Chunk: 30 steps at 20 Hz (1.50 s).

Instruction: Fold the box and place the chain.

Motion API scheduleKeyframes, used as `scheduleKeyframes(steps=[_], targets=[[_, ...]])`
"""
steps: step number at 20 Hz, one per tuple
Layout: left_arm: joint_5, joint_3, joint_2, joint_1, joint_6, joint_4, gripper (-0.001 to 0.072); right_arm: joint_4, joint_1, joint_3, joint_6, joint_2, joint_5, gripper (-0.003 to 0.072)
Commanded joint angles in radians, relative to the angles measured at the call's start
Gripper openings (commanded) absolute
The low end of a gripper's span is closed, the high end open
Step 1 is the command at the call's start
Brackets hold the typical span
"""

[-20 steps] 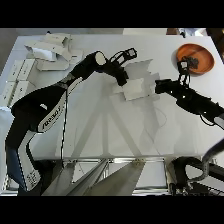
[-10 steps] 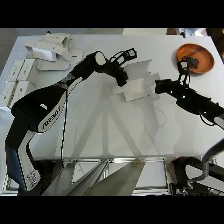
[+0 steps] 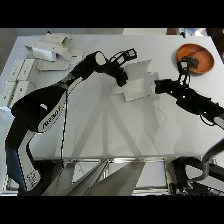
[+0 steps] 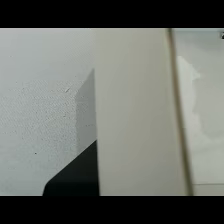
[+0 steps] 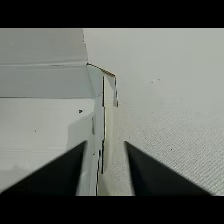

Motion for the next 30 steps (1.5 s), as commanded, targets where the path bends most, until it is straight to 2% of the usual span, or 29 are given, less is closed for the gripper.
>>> scheduleKeyframes(steps=[1, 4, 7, 10, 13, 15, 19, 25, 30], targets=[[-0.002, 0.0, 0.001, 0.0, 0.0, -0.003, 0.0007, 0.006, -0.001, 0.001, 0.001, 0.001, 0.019, 0.0588], [-0.006, 0.0, 0.01, 0.009, 0.0, -0.021, 0.0006, 0.012, -0.001, 0.002, 0.001, 0.032, 0.053, 0.06], [-0.06, 0.0, 0.036, 0.038, 0.003, -0.066, 0.0003, 0.011, -0.001, 0.002, 0.0, 0.11, 0.042, 0.0599], [-0.209, 0.0, 0.059, 0.092, 0.05, -0.116, 0.0002, 0.008, -0.001, 0.002, 0.0, 0.19, 0.036, 0.0599], [-0.38, 0.0, 0.06, 0.14, 0.054, -0.105, 0.0001, 0.008, -0.001, 0.002, 0.0, 0.272, -0.012, 0.0599], [-0.426, 0.0, 0.058, 0.155, 0.071, -0.1, 0.0001, 0.008, -0.001, 0.002, 0.0, 0.319, -0.073, 0.0599], [-0.432, 0.0, 0.039, 0.156, 0.186, -0.107, 0.0001, 0.008, -0.001, 0.002, 0.0, 0.361, -0.188, 0.0599], [-0.39, 0.0, -0.053, 0.156, 0.209, -0.159, -0.0003, 0.008, -0.001, 0.002, 0.0, 0.361, -0.267, 0.0579], [-0.246, 0.0, -0.064, 0.118, 0.349, -0.208, -0.0003, 0.008, -0.001, 0.002, 0.0, 0.361, -0.306, 0.0579]])
